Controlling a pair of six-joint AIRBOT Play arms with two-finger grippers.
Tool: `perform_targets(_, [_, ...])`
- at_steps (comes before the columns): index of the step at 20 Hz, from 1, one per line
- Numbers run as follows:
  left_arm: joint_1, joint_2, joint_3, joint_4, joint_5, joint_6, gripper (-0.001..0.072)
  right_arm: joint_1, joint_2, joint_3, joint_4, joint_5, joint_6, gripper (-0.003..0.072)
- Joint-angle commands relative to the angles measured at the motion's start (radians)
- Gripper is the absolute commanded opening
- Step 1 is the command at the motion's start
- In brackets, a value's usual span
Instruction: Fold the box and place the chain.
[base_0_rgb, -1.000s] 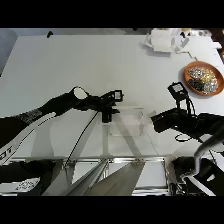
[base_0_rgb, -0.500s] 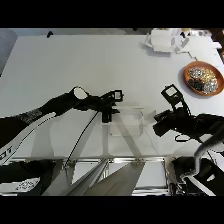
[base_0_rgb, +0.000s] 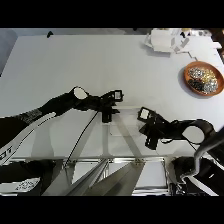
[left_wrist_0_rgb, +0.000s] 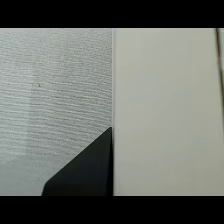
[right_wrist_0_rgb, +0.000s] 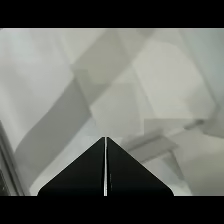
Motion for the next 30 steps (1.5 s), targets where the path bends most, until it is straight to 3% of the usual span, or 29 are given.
perform_targets(1, [-0.001, 0.000, 0.001, 0.000, 0.000, 0.000, 0.0011, 0.018, -0.094, -0.013, 0.095, -0.006, -0.296, 0.0018])
perform_targets(2, [-0.001, 0.000, 0.001, 0.000, 0.000, 0.000, 0.0011, 0.018, -0.088, -0.019, 0.075, -0.017, -0.341, 0.0018])
perform_targets(3, [-0.001, 0.000, 0.001, 0.000, 0.000, 0.000, 0.0011, 0.019, -0.067, -0.034, 0.037, -0.034, -0.377, 0.0067])
perform_targets(4, [-0.001, 0.000, 0.001, 0.000, 0.000, 0.000, 0.0011, 0.019, -0.040, -0.057, 0.003, -0.072, -0.403, 0.0343])
perform_targets(5, [-0.001, 0.000, 0.001, 0.000, 0.000, 0.000, 0.0011, 0.019, -0.009, -0.096, -0.033, -0.138, -0.424, 0.0706])
perform_targets(9, [-0.001, 0.000, 0.001, 0.000, 0.000, 0.000, 0.0011, 0.019, 0.081, -0.252, -0.053, -0.352, -0.443, 0.0704])
perform_targets(13, [-0.001, 0.000, 0.001, 0.000, 0.000, 0.000, 0.0011, 0.019, 0.078, -0.277, -0.055, -0.451, -0.443, 0.0703])
perform_targets(20, [-0.001, 0.000, 0.001, 0.000, 0.000, 0.000, 0.0011, 0.019, 0.012, -0.261, 0.021, -0.482, -0.506, 0.0703])
perform_targets(27, [-0.001, 0.000, 0.001, 0.000, 0.000, 0.000, 0.0011, 0.068, 0.020, -0.243, 0.027, -0.394, -0.508, 0.0697])
perform_targets(30, [-0.001, 0.000, 0.001, 0.000, 0.000, 0.000, 0.0011, 0.100, 0.014, -0.241, 0.016, -0.464, -0.507, 0.0695])
